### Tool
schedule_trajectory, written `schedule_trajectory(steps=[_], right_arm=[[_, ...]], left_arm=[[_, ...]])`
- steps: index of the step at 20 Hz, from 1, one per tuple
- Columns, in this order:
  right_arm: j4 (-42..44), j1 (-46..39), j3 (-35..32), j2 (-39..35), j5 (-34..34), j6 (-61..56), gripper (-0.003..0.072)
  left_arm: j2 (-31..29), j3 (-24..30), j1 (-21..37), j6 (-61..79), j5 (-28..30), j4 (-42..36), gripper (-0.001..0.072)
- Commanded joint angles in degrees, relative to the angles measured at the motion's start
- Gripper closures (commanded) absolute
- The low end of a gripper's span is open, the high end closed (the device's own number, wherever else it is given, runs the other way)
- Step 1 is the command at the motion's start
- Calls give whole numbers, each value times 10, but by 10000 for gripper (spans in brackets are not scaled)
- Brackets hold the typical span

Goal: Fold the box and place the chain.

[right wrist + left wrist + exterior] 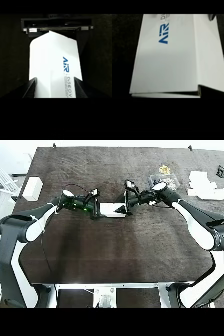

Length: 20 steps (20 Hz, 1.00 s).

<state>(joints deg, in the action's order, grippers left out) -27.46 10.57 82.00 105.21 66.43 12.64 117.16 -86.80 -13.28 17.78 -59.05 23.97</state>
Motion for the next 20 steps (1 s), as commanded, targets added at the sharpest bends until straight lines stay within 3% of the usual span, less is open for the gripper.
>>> schedule_trajectory(steps=[1, 4, 7, 10, 12, 20], right_arm=[[1, 1, 11, 0, -11, 1, 113], [12, 1, 26, 0, -11, 0, 116], [18, 1, 29, 0, -10, 1, 287], [18, 1, 28, 0, -8, 1, 320], [18, 1, 28, 0, -3, 1, 391], [15, 1, 24, 0, 22, 0, 451]], left_arm=[[0, 0, 0, 0, 0, 0, 294], [0, 0, 0, 0, 0, 0, 294], [0, 0, 0, 0, 0, 0, 294], [0, 0, 0, 0, 0, 0, 294], [0, 0, 0, 0, 0, 0, 294], [0, 0, 0, 0, 0, 0, 294]])
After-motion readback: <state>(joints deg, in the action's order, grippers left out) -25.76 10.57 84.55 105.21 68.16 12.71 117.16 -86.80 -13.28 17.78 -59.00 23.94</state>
